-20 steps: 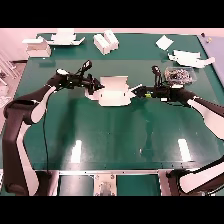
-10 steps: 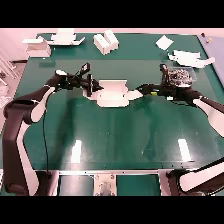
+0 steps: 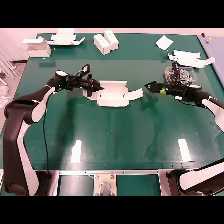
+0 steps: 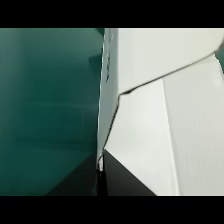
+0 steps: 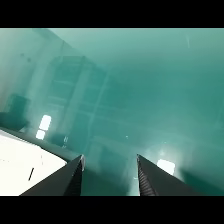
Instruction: Fold the box and place the chain.
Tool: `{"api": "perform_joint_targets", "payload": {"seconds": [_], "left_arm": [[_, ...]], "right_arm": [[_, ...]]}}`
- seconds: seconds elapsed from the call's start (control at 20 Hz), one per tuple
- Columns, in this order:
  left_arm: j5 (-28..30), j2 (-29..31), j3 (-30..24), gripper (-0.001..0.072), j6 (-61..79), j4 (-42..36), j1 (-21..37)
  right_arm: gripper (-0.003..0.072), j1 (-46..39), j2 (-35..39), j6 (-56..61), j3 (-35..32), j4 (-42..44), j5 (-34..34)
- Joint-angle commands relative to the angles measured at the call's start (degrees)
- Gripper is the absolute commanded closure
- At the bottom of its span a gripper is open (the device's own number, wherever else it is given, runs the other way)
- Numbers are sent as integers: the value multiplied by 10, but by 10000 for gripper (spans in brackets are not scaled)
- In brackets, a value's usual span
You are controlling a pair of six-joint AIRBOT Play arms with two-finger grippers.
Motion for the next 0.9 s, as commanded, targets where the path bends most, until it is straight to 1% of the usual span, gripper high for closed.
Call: {"api": "perform_joint_targets", "payload": {"seconds": [0.0,0.1,0.2,0.5,0.65,0.7,0.75,0.8,0.85], "left_arm": [[4,0,0,692,9,2,0],[3,0,-3,692,9,5,0],[3,0,-5,692,8,25,0],[3,0,-5,690,4,25,0],[4,0,-5,690,4,25,0],[5,0,-5,690,4,24,0],[5,0,-5,690,4,25,0],[5,0,-5,690,4,24,0],[5,0,-5,690,4,24,0]], "right_arm": [[285,-4,0,-1,3,2,4],[285,-4,0,-1,3,2,4],[285,-4,0,-2,3,2,4],[284,-4,0,-17,4,2,4],[286,-4,0,-65,9,3,2],[287,-4,0,-73,12,15,2],[288,-4,1,-74,16,34,9],[297,-5,3,-75,23,35,35],[329,-4,7,-81,31,30,68]]}}
